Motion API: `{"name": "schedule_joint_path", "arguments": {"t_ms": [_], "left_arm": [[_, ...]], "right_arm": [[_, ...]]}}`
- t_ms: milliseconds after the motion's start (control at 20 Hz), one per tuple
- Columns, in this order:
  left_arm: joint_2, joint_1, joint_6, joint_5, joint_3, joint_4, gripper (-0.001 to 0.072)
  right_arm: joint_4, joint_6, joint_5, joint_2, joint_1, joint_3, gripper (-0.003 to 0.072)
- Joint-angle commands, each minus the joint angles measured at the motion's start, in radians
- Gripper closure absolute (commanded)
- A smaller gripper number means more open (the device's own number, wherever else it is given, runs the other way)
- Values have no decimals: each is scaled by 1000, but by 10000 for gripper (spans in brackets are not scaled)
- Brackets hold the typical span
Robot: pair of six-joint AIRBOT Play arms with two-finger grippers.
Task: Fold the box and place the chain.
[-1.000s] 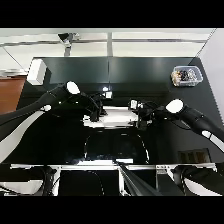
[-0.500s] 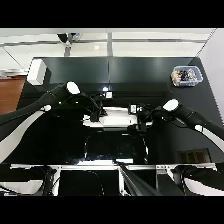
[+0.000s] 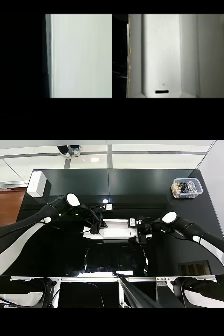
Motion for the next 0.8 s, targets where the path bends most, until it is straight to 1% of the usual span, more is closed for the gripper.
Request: {"name": "schedule_joint_path", "arguments": {"t_ms": [0, 150, 300, 750], "left_arm": [[0, 0, 0, 1, 0, 0, 686], [0, 0, 0, 0, 0, 0, 686], [0, 0, 0, 0, 0, 0, 686], [0, 0, 0, 1, 0, 0, 686]], "right_arm": [[-2, 2, -5, -3, 0, 0, -19], [-6, 21, -19, -4, 0, 0, -19], [-70, 72, -20, -5, 0, 0, -19], [-61, 75, -14, -5, -13, 0, -19]]}}
